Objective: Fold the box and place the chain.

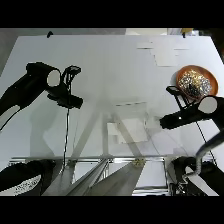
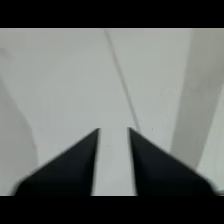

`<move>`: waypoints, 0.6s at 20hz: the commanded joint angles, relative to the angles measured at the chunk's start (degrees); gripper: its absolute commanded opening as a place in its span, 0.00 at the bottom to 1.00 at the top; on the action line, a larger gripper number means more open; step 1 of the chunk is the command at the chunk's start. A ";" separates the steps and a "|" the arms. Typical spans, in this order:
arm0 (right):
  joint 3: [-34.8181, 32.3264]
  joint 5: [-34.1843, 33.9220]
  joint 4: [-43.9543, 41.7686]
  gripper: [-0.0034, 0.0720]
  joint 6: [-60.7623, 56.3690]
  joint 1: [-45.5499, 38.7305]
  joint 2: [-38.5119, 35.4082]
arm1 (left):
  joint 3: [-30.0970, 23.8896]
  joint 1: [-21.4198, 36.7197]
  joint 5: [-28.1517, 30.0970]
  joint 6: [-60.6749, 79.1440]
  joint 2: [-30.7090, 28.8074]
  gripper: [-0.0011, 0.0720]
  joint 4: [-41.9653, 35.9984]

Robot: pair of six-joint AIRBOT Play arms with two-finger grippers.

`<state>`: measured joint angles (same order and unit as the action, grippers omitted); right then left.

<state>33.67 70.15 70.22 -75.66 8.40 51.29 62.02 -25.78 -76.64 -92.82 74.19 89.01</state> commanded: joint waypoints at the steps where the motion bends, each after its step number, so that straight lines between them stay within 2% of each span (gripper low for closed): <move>1: -0.31 -2.21 -0.42 0.07 -2.51 5.84 -0.28 | -0.13 0.04 6.47 13.94 0.31 0.64 -5.92; 2: -0.31 -2.54 -0.42 0.07 -2.58 6.36 -0.26 | -0.13 0.04 9.01 21.05 0.76 0.72 -11.65; 3: -0.31 -2.62 -0.42 0.07 -2.58 6.60 -0.28 | -0.13 0.04 10.38 29.11 1.44 0.72 -19.30; 5: -0.31 -2.58 -0.37 0.07 -2.58 6.60 -0.26 | -0.22 0.00 9.64 47.21 3.54 0.72 -37.44; 6: -0.31 -2.58 -0.37 0.07 -2.56 6.60 -0.28 | -0.42 0.00 9.25 51.95 4.66 0.72 -43.25; 9: -0.31 -2.56 -0.39 0.07 -2.56 6.60 -0.26 | -0.85 0.07 8.00 58.71 8.98 0.73 -50.51; 10: -0.31 -2.58 -0.39 0.07 -2.56 6.60 -0.28 | -1.16 0.13 7.34 59.06 10.34 0.77 -50.66; 11: -0.31 -2.58 -0.39 0.07 -2.56 6.60 -0.28 | -1.62 0.13 6.75 59.30 11.52 0.88 -50.64; 12: -0.31 -2.58 -0.42 0.07 -2.56 6.60 -0.28 | -2.05 0.13 6.51 59.41 12.44 0.90 -50.73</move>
<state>33.39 67.64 69.87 -78.08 14.85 51.07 60.77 -25.71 -68.84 -39.70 83.55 44.40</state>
